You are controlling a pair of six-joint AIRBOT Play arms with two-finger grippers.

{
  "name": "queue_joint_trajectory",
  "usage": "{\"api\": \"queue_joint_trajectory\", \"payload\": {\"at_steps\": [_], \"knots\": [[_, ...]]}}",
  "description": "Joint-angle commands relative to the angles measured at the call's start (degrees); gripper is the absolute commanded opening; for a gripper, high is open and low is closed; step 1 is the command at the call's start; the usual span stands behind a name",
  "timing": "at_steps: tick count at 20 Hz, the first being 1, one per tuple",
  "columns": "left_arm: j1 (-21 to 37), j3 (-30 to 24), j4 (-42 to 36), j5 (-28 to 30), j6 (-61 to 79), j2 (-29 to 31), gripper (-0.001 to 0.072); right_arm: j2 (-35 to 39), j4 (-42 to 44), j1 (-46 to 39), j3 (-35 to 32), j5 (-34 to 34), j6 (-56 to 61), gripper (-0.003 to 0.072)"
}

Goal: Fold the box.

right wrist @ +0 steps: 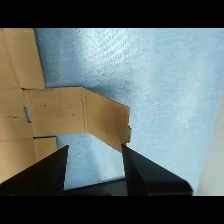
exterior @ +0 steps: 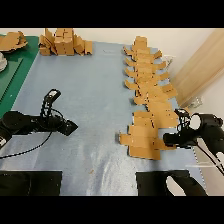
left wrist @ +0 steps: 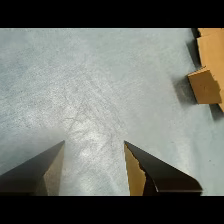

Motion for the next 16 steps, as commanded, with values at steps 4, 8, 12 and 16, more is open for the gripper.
{"api": "queue_joint_trajectory", "payload": {"at_steps": [4, 8, 12, 16], "knots": [[0.07, -0.02, 0.00, -0.81, -1.62, -0.02, 0.0560, 0.09, -1.75, -0.09, -1.01, -0.90, -0.57, 0.0516], [0.07, -0.02, 0.02, -1.44, -1.99, -0.02, 0.0560, 0.09, -2.27, -0.09, -0.63, 1.44, -0.55, 0.0516], [0.07, -0.02, 0.02, -1.31, -1.99, -0.07, 0.0560, 3.15, 1.44, -0.09, 1.95, 3.63, -0.52, 0.0516], [0.07, -0.02, 0.02, -1.49, -1.99, -1.25, 0.0560, 3.28, -3.78, -0.09, 2.78, 4.81, 0.11, 0.0516]]}}
